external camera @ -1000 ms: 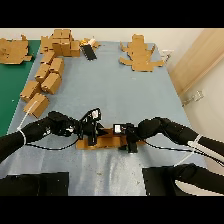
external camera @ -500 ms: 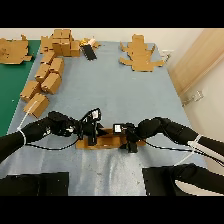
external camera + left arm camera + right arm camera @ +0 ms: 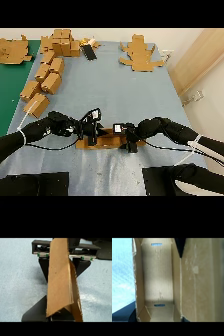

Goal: Fold the box.

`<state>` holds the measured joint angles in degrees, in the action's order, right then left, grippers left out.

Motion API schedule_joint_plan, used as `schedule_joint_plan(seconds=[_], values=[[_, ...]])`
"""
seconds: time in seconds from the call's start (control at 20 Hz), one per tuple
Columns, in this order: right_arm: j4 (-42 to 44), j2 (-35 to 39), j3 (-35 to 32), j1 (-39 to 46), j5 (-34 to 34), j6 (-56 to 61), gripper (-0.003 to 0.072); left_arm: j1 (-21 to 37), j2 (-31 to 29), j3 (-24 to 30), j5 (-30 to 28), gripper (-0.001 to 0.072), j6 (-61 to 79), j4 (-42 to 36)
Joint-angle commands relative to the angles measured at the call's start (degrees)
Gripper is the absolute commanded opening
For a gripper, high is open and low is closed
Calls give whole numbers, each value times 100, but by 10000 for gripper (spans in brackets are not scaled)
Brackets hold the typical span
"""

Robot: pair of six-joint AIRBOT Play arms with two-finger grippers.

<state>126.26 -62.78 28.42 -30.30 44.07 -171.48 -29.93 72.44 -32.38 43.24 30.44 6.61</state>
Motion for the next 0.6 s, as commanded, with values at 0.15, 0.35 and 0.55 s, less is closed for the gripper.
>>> schedule_joint_plan(seconds=[0.15, 0.35, 0.55], values=[[0, 7, -4, -2, 17, 7, 499, 0, -4, -7, -2, 14, 0, 0], [0, 59, -4, -2, 20, 26, 499, 0, -4, -7, -2, 14, 0, 0], [-4, 129, -4, 0, 17, 212, 516, 0, -4, -7, -2, 14, 0, 0]])
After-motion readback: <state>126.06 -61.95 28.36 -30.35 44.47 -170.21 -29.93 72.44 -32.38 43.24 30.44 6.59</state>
